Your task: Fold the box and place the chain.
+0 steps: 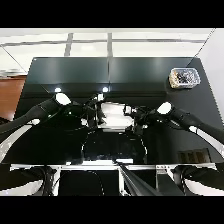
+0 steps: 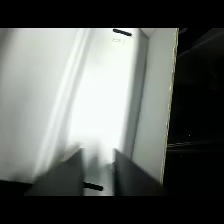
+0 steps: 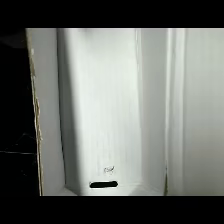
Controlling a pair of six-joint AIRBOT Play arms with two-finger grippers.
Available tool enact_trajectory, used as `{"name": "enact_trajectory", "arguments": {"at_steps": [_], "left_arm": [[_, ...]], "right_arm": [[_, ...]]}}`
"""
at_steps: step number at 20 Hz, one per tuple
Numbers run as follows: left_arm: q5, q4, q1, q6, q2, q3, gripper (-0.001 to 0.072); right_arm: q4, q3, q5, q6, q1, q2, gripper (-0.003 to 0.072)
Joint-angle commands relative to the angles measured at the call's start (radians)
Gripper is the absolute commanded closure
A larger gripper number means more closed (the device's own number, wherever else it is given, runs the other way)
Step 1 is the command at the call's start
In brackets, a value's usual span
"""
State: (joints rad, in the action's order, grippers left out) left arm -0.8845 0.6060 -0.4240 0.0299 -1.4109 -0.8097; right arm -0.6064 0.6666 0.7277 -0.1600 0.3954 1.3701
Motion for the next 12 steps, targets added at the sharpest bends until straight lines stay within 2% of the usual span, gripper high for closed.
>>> {"name": "enact_trajectory", "arguments": {"at_steps": [1, 3, 6, 8, 10, 12], "left_arm": [[-0.005, 0.014, 0.0, 0.001, 0.0, 0.0, 0.0527], [-0.026, 0.065, 0.02, 0.037, 0.023, -0.003, 0.0683], [-0.071, 0.22, 0.107, 0.312, 0.1, -0.024, 0.0684], [-0.08, 0.318, 0.201, 0.496, 0.177, -0.024, 0.0684], [-0.112, 0.362, 0.318, 0.731, 0.212, -0.022, 0.0683], [-0.183, 0.352, 0.447, 1.032, 0.186, 0.0, 0.0683]], "right_arm": [[0.0, 0.001, 0.001, 0.0, 0.0, 0.0, 0.0519], [0.0, 0.001, 0.001, 0.0, 0.0, 0.0, 0.0519], [0.0, 0.001, 0.001, 0.0, 0.0, 0.0, 0.0518], [0.0, 0.001, 0.0, -0.001, 0.0, 0.0, 0.0518], [0.0, 0.001, 0.001, -0.001, 0.0, 0.0, 0.0519], [0.0, 0.001, 0.001, -0.001, 0.0, 0.0, 0.0518]]}}
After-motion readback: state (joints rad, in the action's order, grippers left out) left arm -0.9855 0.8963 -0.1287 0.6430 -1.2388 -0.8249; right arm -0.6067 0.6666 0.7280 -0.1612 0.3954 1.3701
